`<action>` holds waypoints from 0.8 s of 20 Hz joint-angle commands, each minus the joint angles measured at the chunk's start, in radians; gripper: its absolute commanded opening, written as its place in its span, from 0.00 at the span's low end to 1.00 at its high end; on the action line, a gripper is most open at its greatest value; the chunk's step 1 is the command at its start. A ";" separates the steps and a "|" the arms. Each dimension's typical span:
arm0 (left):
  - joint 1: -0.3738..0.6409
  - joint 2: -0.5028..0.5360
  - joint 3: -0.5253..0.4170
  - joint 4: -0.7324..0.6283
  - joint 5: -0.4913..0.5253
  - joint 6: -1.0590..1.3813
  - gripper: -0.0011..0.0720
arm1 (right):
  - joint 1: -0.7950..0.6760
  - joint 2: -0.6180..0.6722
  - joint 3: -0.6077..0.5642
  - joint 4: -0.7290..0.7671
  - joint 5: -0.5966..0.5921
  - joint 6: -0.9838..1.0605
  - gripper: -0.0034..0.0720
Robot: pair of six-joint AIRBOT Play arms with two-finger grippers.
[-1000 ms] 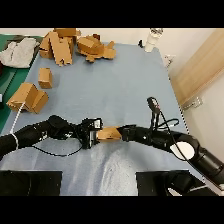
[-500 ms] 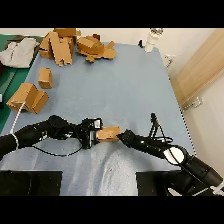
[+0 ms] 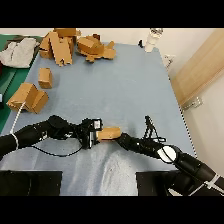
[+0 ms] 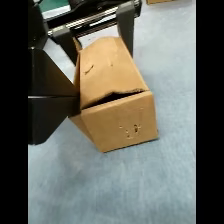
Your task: Fold the box.
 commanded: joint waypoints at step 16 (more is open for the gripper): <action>0.001 0.000 0.000 -0.003 0.000 -0.004 0.66 | -0.010 -0.017 0.016 -0.125 -0.086 0.038 0.04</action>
